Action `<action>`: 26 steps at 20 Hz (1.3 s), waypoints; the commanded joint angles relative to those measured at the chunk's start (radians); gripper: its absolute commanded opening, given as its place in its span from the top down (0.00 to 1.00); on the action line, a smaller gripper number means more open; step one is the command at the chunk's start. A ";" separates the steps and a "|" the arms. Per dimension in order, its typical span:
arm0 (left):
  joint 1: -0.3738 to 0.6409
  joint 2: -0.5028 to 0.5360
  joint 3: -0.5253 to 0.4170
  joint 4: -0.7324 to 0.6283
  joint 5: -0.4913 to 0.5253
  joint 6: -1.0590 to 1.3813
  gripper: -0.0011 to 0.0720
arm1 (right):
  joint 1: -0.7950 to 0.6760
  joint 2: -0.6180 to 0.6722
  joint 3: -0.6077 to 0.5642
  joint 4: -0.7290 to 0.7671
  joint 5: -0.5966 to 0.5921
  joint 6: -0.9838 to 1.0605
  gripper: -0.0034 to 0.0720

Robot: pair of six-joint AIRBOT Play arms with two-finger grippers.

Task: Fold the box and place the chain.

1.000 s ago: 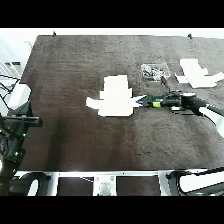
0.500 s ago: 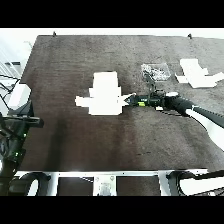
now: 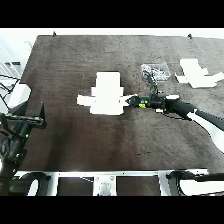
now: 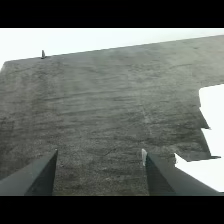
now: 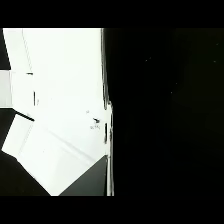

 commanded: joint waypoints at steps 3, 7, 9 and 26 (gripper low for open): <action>0.000 -0.005 0.016 0.002 -0.112 0.016 0.31 | 0.001 0.004 -0.005 0.002 -0.006 -0.031 0.93; 0.000 -0.226 0.166 0.018 -0.171 -0.013 0.31 | 0.001 0.004 -0.001 0.002 -0.011 -0.075 0.93; 0.000 -0.449 0.299 0.068 -0.258 -0.055 0.31 | 0.001 0.004 -0.001 0.002 -0.016 -0.102 0.93; -0.093 -1.782 1.688 0.822 -1.126 -0.915 0.31 | 0.002 0.004 -0.001 0.001 -0.043 -0.109 0.93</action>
